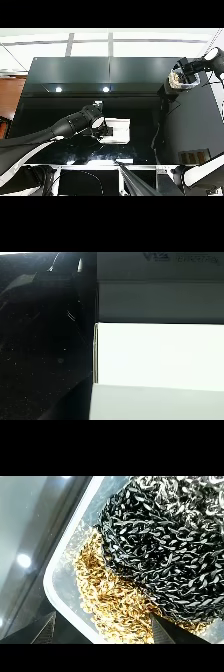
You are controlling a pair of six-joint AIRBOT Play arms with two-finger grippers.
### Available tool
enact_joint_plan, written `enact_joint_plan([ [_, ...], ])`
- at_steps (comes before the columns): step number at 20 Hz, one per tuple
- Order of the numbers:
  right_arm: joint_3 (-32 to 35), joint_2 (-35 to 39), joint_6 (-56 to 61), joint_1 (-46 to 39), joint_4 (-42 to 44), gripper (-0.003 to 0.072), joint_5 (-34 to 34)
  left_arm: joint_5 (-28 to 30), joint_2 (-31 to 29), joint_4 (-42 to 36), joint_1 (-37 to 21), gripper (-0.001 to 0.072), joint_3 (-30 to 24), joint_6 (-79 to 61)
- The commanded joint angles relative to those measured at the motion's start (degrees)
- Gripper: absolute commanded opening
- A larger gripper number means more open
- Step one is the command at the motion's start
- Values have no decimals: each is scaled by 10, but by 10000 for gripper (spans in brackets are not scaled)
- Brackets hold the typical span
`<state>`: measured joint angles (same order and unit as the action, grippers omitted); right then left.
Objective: Fold the box and place the chain.
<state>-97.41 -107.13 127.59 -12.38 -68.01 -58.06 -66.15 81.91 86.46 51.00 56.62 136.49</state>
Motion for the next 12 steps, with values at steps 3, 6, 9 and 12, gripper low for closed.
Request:
enact_joint_plan([
  [3, -1, 0, -10, -2, 0, 643, -38, 1, 0, 1, 0, 31, 0, 0],
  [6, -1, 3, -16, -3, -10, 597, -49, 0, 0, 1, 0, 31, 0, 0],
  [9, -1, 3, -19, -2, -40, 596, -62, -2, 0, 0, 0, 31, 0, 0],
  [12, -1, 3, -21, 2, -56, 596, -57, -2, 0, 1, 0, 31, 0, 0],
])
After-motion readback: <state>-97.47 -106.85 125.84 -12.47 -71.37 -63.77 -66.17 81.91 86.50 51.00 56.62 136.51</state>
